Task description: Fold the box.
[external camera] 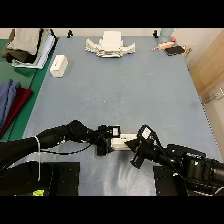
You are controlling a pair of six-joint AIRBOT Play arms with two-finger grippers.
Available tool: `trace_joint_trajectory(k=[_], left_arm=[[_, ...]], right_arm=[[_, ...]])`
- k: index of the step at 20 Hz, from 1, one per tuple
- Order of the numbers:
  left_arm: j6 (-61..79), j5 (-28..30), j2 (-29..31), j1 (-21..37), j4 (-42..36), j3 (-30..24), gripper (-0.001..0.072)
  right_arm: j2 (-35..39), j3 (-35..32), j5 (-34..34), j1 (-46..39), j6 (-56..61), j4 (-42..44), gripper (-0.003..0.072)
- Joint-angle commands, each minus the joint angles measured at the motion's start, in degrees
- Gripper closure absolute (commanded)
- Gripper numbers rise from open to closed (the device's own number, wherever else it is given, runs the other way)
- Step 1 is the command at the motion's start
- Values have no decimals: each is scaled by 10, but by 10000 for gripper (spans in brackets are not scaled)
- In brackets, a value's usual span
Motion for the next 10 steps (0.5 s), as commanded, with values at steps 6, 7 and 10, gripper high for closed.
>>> trace_joint_trajectory(k=[6,7,10], left_arm=[[0,0,0,0,0,0,189],[0,0,0,0,0,0,189],[0,0,0,0,0,0,189]], right_arm=[[1,-28,-45,0,30,0,686],[1,-29,-44,0,30,0,686],[1,-32,-44,0,31,1,686]])
